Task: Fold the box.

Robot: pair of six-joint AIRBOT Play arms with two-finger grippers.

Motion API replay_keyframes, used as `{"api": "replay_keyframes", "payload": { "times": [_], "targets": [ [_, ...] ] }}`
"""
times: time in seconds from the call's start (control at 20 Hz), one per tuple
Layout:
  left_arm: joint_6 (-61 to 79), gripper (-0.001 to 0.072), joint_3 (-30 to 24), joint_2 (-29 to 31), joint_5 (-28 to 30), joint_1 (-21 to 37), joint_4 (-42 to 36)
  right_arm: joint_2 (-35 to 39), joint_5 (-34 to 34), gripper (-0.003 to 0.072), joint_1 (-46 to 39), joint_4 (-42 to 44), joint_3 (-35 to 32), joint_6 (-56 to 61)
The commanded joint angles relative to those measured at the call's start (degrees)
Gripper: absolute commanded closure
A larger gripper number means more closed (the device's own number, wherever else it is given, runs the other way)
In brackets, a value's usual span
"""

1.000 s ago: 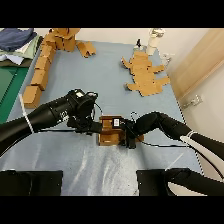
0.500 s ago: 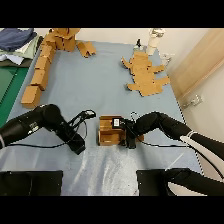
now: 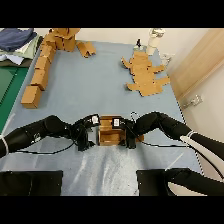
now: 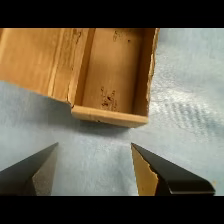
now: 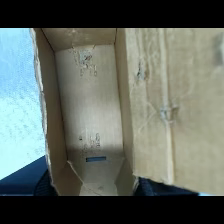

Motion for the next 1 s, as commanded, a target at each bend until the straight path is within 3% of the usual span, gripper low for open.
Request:
{"api": "replay_keyframes", "payload": {
  "times": [0.0,0.15,0.95],
  "targets": [
    [9.09,-0.0011,-0.26,-2.43,4.26,-2.16,-2.01,0.00,0.00,0.0147,0.04,0.02,0.02,0.00],
    [15.93,-0.0011,-0.26,-2.80,0.76,-2.12,-7.34,0.00,0.00,0.0147,0.04,0.02,0.02,0.00],
    [21.70,-0.0011,-0.26,-5.97,0.02,-2.08,-19.43,0.00,0.00,0.0147,0.04,0.02,0.00,0.00]
  ]
}}
